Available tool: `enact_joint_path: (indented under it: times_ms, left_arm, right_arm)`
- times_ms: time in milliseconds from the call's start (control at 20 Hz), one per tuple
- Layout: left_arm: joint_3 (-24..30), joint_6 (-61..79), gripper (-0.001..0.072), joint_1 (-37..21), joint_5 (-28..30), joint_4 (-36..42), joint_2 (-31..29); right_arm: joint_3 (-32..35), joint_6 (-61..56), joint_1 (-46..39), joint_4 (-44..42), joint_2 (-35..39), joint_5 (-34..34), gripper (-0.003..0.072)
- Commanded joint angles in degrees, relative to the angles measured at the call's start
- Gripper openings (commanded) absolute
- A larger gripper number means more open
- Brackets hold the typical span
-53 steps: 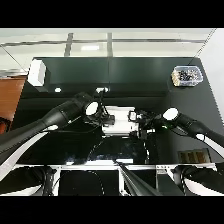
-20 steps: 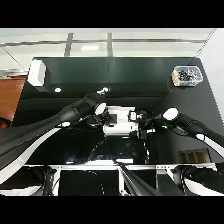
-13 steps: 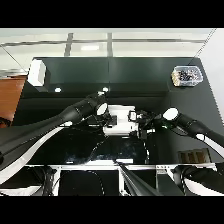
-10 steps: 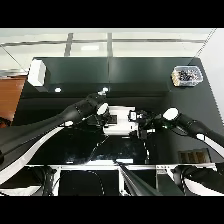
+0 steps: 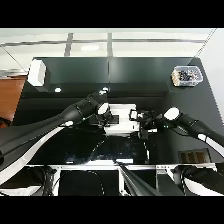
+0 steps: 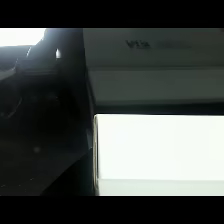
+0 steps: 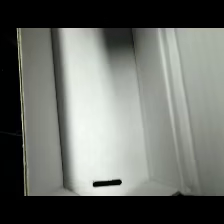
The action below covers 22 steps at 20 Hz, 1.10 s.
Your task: Fold the box and place the chain.
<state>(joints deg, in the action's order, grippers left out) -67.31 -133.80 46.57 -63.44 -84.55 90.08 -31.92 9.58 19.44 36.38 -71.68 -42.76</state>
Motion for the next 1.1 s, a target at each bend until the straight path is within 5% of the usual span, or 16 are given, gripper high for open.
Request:
enact_joint_path:
  times_ms: [0,500,600,800,850,900,1050]
  left_arm:
    - [0.0,0.1,0.0026,0.0,-0.3,-0.3,0.0]
    - [0.0,3.3,0.0027,0.0,-1.8,-0.3,0.0]
    - [0.0,3.3,0.0027,0.0,-1.7,-0.3,0.0]
    - [0.0,3.3,0.0027,0.0,-1.5,-0.3,0.0]
    - [0.0,3.3,0.0027,0.0,-1.3,-0.3,0.0]
    - [0.0,3.3,0.0027,0.0,-1.2,-0.3,0.0]
    - [0.0,3.3,0.0027,0.0,-1.1,-0.2,0.0]
  right_arm:
    - [-0.1,-2.2,-1.0,6.9,3.2,-2.8,0.0701]
    - [-0.1,3.5,-1.7,6.7,6.0,-3.8,0.0694]
    - [-0.1,3.7,-1.7,6.5,6.0,-4.9,0.0479]
    - [-0.1,3.5,-1.7,5.2,6.0,-5.7,0.0466]
    - [-0.1,3.4,-1.7,4.8,6.0,-5.8,0.0333]
    - [-0.1,3.3,-1.7,4.3,6.0,-6.2,0.0119]
    - [-0.1,1.9,-1.7,1.5,5.9,-7.7,0.0075]
